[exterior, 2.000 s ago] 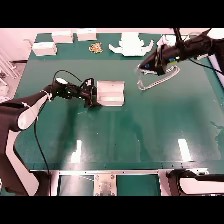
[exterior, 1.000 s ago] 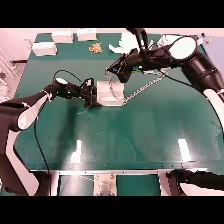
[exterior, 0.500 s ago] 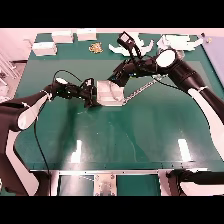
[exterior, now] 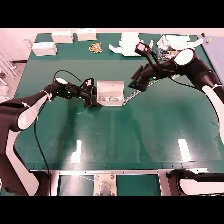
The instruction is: Fold the box and place the chain.
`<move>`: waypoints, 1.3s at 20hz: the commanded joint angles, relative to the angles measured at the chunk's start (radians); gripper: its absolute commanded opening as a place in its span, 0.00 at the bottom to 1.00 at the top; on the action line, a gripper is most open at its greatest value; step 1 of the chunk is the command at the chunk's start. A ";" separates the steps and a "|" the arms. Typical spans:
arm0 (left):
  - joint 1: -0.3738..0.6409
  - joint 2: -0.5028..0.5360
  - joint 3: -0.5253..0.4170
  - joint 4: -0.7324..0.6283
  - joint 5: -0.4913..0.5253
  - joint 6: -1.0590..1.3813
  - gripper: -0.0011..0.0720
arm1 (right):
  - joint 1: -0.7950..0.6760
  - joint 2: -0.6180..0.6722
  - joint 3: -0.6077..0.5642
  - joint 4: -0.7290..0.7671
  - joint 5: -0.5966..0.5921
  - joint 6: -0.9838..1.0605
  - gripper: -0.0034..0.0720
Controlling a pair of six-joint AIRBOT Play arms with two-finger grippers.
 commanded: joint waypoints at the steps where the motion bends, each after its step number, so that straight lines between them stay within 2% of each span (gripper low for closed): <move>1: 0.001 0.001 0.000 0.000 0.000 0.000 0.87 | -0.083 -0.037 -0.076 0.018 0.045 -0.244 0.73; 5: 0.001 0.001 0.000 0.000 0.000 0.000 0.87 | -0.081 -0.142 -0.103 0.101 0.044 -0.440 0.74; 11: 0.001 0.001 0.000 0.000 0.000 0.000 0.87 | -0.050 -0.248 -0.103 0.163 0.036 -0.620 0.77; 12: 0.001 0.001 0.000 0.000 0.000 0.000 0.87 | -0.044 -0.260 -0.103 0.180 0.036 -0.647 0.82; 13: 0.001 0.001 0.000 0.000 0.000 0.000 0.87 | -0.040 -0.272 -0.103 0.193 0.036 -0.671 0.82; 18: 0.001 0.001 0.000 0.000 0.000 0.000 0.87 | -0.021 -0.301 -0.103 0.198 0.009 -0.689 0.82; 25: 0.001 0.001 0.000 0.000 0.000 0.000 0.87 | -0.008 -0.320 -0.103 0.198 -0.094 -0.693 0.82; 26: 0.001 0.001 0.000 0.000 0.000 0.000 0.87 | -0.008 -0.320 -0.103 0.196 -0.106 -0.694 0.78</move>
